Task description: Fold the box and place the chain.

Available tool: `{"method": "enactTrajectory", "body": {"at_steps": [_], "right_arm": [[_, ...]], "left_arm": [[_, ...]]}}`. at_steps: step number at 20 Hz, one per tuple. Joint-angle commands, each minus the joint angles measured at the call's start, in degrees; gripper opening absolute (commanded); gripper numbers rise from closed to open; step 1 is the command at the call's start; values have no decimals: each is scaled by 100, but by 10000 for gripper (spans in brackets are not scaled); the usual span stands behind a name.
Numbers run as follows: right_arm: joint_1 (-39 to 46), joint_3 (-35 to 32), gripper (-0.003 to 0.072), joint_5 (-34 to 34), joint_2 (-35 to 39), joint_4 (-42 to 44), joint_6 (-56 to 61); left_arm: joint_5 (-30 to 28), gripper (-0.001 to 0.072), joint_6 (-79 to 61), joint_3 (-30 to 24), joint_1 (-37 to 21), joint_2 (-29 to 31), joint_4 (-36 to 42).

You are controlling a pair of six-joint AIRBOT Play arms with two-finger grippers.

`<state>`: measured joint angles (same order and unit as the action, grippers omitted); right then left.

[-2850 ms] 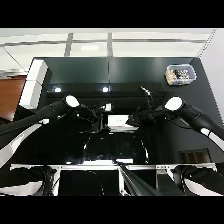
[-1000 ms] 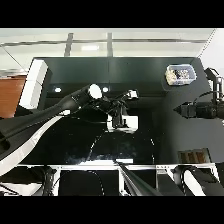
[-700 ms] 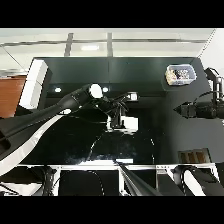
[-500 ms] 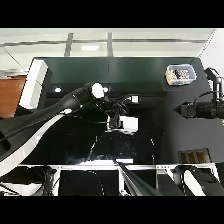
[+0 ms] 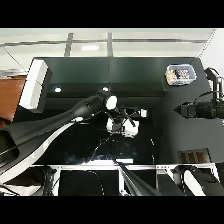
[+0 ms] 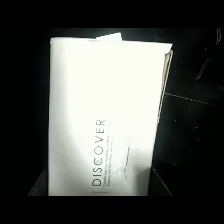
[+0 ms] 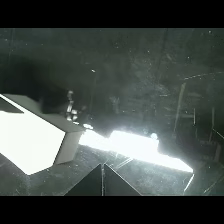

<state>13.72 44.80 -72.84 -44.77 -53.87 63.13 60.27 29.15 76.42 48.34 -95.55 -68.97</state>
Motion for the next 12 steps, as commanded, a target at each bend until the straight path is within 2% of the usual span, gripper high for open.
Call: {"method": "enactTrajectory", "body": {"at_steps": [1, 4, 8, 10, 12], "right_arm": [[4, 7, 20, -2, 4, 0, 2], [4, 7, 20, -4, 4, 0, 2], [4, 7, 20, 0, 4, 0, 2], [4, 7, 20, 2, 4, 0, 2], [4, 7, 21, 2, 4, 0, 0]], "left_arm": [[424, 285, 527, 326, -39, 160, -448], [1187, 284, 1779, 485, -693, 699, -903], [2817, 285, 4059, 374, -2131, 1646, -1572], [3270, 285, 4745, -42, -3064, 2131, -1991], [3163, 285, 4983, -807, -4129, 2682, -2369]]}}
